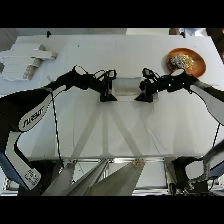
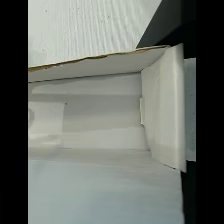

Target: Fold the box and place the chain.

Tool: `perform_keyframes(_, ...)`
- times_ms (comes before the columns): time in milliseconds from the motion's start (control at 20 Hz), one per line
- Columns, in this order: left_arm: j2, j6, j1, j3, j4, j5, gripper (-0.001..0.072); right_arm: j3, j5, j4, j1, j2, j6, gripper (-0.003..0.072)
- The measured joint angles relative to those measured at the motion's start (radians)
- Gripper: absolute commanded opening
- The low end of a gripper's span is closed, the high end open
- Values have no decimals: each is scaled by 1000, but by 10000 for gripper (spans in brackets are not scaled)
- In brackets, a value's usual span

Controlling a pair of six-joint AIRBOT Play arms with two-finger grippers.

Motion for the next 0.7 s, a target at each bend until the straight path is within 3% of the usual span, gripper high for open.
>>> perform_keyframes(700, 0, 0, 0, 0, -3, 3, 376, 0, -23, 1, 0, 0, 1, 510)
